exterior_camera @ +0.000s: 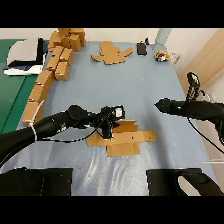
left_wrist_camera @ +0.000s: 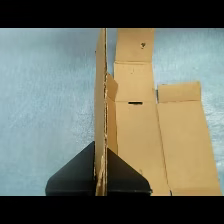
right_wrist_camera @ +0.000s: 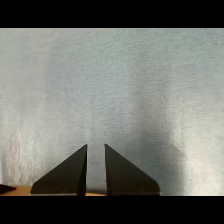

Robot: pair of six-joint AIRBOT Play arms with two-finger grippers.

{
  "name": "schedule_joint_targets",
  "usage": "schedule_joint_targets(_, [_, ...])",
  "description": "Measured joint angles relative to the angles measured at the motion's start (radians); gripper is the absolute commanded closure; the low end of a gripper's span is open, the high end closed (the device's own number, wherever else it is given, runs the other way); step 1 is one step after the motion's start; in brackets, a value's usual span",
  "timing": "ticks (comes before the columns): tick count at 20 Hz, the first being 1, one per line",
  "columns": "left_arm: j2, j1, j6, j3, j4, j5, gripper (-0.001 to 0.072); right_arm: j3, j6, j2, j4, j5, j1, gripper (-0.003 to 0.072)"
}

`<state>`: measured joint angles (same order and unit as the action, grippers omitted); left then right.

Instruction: Fold the box.

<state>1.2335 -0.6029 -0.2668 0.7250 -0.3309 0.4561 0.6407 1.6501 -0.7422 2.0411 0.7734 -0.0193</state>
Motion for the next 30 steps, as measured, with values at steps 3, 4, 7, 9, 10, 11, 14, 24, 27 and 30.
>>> schedule_joint_targets(3, [0.028, -0.002, -0.003, -0.001, 0.014, -0.002, 0.0696, 0.0, 0.0, 0.0, 0.002, -0.004, 0.0, 0.0527])
schedule_joint_targets(4, [0.038, -0.002, -0.003, -0.001, 0.018, 0.003, 0.0696, 0.0, 0.0, 0.0, 0.003, -0.006, 0.0, 0.0527])
schedule_joint_targets(7, [0.065, -0.002, -0.003, -0.002, 0.025, 0.036, 0.0696, 0.0, 0.0, 0.0, 0.004, -0.007, 0.0, 0.0527])
schedule_joint_targets(9, [0.075, -0.003, -0.003, -0.002, 0.032, 0.052, 0.0696, 0.0, 0.0, 0.0, 0.005, -0.008, 0.0, 0.0527])
schedule_joint_targets(10, [0.077, -0.003, -0.003, -0.002, 0.034, 0.059, 0.0696, 0.0, 0.0, 0.0, 0.005, -0.008, 0.0, 0.0528])
schedule_joint_targets(11, [0.076, -0.003, -0.003, -0.002, 0.035, 0.063, 0.0696, 0.0, 0.0, 0.0, 0.005, -0.008, 0.0, 0.0527])
schedule_joint_targets(14, [0.041, -0.005, -0.025, -0.002, 0.037, 0.034, 0.0696, 0.0, 0.0, 0.0, 0.005, -0.009, 0.0, 0.0527])
schedule_joint_targets(24, [-0.053, -0.008, -0.181, -0.001, 0.055, -0.167, 0.0696, 0.0, 0.0, 0.0, 0.006, -0.033, 0.0, 0.0528])
schedule_joint_targets(27, [-0.03, -0.008, -0.186, -0.003, 0.078, -0.099, 0.0696, 0.0, 0.0, 0.0, 0.006, -0.037, 0.0, 0.0527])
schedule_joint_targets(30, [0.013, -0.008, -0.186, -0.004, 0.093, -0.049, 0.0696, 0.0, 0.0, 0.0, 0.006, -0.038, 0.0, 0.0527])
